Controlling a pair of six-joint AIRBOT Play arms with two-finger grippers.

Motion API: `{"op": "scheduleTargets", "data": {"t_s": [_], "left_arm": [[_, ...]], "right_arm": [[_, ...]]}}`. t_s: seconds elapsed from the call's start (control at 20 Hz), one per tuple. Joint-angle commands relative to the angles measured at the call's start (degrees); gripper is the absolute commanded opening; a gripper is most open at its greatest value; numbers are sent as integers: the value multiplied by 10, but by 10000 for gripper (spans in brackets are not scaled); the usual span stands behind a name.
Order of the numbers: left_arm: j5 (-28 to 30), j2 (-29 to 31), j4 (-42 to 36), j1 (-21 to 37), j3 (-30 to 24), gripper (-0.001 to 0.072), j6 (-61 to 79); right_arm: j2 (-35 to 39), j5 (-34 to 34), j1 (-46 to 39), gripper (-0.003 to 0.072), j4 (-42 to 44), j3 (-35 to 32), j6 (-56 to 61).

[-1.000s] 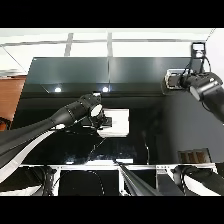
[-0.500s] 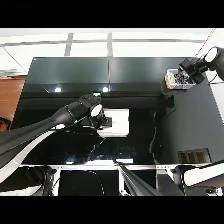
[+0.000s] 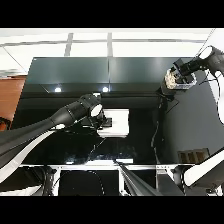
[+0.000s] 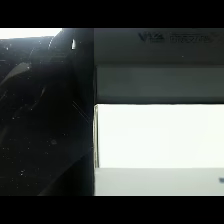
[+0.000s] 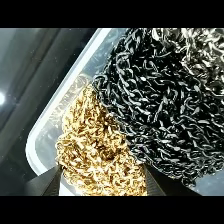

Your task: Fold the box and place the chain.

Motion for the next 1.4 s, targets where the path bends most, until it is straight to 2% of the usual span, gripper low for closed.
{"op": "scheduleTargets", "data": {"t_s": [0.0, 0.1, 0.25, 0.3, 0.35, 0.4, 0.55, 0.75, 0.95, 1.2, 1.35], "left_arm": [[0, 0, 0, 0, 0, 27, 0], [0, 0, 0, 0, 0, 27, 0], [0, 0, 0, 0, 0, 27, 0], [0, 0, 0, 0, 0, 27, 0], [1, 0, 0, 0, 0, 27, 0], [0, 0, 0, 0, 0, 27, 0], [0, 0, 0, 0, 0, 27, 0], [0, 0, 0, 0, 0, 27, 0], [0, 0, 0, 0, 0, 27, 0], [0, 0, 0, 0, 0, 27, 0], [0, 0, 0, 0, 0, 27, 0]], "right_arm": [[-9, 15, 3, 541, 7, 3, -20], [-14, 6, 6, 524, 7, 3, -50], [-16, 9, 10, 154, 11, 3, -84], [-16, 14, 10, 118, 12, 3, -95], [-16, 21, 10, 115, 12, 3, -110], [-14, 31, 9, 6, 12, 4, -133], [21, 31, 9, 15, 12, 4, -230], [127, 30, 9, 14, 12, 4, -338], [261, 16, 9, 15, 12, 4, -361], [399, 52, 9, 15, 17, 4, -392], [457, 77, 9, 14, 83, 4, -418]]}}
